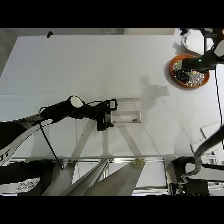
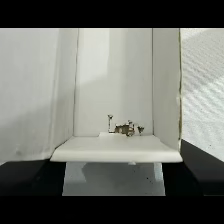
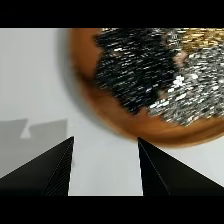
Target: Fold the box and place the chain.
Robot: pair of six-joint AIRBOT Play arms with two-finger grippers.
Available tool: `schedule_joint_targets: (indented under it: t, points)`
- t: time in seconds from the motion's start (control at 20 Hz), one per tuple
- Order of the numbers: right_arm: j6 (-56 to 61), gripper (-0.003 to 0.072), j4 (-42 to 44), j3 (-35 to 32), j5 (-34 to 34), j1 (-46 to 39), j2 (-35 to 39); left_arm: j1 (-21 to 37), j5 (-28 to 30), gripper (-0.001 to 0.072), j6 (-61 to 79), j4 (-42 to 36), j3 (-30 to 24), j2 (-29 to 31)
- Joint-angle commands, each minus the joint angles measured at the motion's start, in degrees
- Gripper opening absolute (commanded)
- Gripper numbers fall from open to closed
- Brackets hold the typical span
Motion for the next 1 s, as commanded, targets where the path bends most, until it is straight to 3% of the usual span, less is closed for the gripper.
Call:
schedule_joint_targets:
  t: [0.0,0.3,0.6,0.7,0.95]
  points:
    - [-1.4,0.0407,0.1,6.3,-2.1,-4.9,-10.7,0.0,0.0,0.0333,0.0,0.0,0.0,0.0]
    - [-1.4,0.0400,-1.0,9.2,-8.4,-5.0,-18.0,0.0,0.0,0.0333,0.0,0.0,0.0,0.0]
    - [-3.9,0.0396,-0.7,9.2,-9.5,-5.0,-20.3,0.0,0.0,0.0333,0.0,0.0,0.0,0.0]
    - [-3.9,0.0329,-0.7,9.2,-10.1,-5.0,-20.3,0.0,0.0,0.0333,0.0,0.0,0.0,0.0]
    - [-4.5,0.0284,0.3,9.2,-9.1,-5.0,-21.7,0.0,0.0,0.0333,0.0,0.0,0.0,0.0]
